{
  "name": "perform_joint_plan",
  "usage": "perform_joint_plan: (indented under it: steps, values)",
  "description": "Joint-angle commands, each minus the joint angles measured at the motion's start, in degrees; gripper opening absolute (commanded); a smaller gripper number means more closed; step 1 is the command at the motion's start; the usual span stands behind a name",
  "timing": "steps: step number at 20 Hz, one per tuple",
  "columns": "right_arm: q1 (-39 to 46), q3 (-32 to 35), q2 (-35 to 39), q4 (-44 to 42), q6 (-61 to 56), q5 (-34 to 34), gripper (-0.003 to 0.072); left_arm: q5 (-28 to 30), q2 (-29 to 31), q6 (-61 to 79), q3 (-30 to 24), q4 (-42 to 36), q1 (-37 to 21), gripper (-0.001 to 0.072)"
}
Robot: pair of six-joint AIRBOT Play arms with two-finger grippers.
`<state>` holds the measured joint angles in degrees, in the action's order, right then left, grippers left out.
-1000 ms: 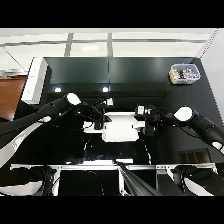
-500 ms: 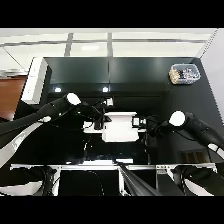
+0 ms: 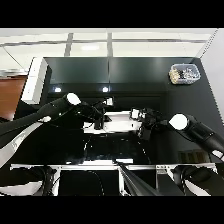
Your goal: Fold the box and place the chain.
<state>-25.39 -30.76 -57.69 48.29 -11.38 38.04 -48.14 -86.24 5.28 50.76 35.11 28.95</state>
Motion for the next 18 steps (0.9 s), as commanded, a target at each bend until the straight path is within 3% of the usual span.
perform_joint_plan:
  steps: [1, 5, 12, 18]
  values:
    - [1.01, -0.39, 1.05, 0.07, 2.6, -1.09, 0.0663, -0.09, -0.04, 0.04, 0.04, 0.04, 0.04, 0.0026]
    - [2.01, -0.39, 0.98, -2.34, 5.35, -1.64, 0.0663, -0.09, -0.04, 0.04, 0.04, 0.04, 0.04, 0.0026]
    - [8.59, -0.35, -6.56, -23.63, 22.6, 6.73, 0.0663, -0.11, -0.04, 0.04, 0.04, 0.04, 0.04, 0.0026]
    - [8.59, -0.33, -10.97, -23.98, 24.74, 6.78, 0.0663, -0.11, -0.04, 0.04, 0.04, 0.04, 0.04, 0.0026]
